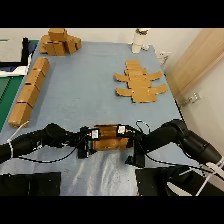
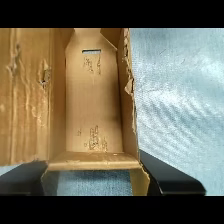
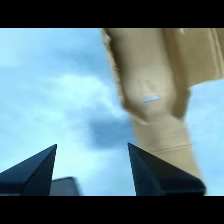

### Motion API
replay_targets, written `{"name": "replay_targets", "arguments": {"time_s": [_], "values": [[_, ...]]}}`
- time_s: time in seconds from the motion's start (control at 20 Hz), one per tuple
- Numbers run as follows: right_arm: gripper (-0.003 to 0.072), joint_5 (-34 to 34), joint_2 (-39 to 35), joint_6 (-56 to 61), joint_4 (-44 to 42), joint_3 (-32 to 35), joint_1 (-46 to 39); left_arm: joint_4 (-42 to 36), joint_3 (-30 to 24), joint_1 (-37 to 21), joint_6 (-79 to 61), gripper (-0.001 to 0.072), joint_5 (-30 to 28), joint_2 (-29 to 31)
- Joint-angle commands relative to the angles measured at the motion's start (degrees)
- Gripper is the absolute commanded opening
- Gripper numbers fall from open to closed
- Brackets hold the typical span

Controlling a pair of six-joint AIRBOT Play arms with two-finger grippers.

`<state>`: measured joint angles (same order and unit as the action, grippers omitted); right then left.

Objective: Fold the box.

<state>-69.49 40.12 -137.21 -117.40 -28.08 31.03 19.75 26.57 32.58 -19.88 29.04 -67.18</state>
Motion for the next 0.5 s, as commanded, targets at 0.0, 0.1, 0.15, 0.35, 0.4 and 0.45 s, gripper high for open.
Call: {"name": "replay_targets", "arguments": {"time_s": [0.0, 0.1, 0.15, 0.35, 0.4, 0.45], "values": [[0.0717, -4.6, -6.2, 14.1, -8.2, 0.0, 0.1, 0.0, 0.0, 0.0, 0.0, 0.0471, 0.0, 0.0], [0.0718, -4.5, -7.9, 27.0, -12.5, 0.1, 0.2, 0.0, 0.0, 0.0, 0.0, 0.0471, 0.0, 0.0], [0.0718, -4.5, -8.5, 34.1, -12.9, 0.1, 0.2, 0.0, 0.0, 0.0, 0.0, 0.0471, 0.0, 0.0], [0.0700, -1.8, -8.6, 55.1, -11.8, 0.2, 0.1, 0.0, 0.0, 0.0, 0.0, 0.0471, 0.0, 0.0], [0.0610, 1.4, -7.7, 56.0, -12.5, 0.2, 0.1, 0.0, 0.0, 0.0, 0.0, 0.0471, 0.0, 0.0], [0.0485, 4.4, -6.5, 56.1, -14.3, 0.2, 0.1, 0.0, 0.0, 0.0, 0.0, 0.0471, 0.0, 0.0]]}}
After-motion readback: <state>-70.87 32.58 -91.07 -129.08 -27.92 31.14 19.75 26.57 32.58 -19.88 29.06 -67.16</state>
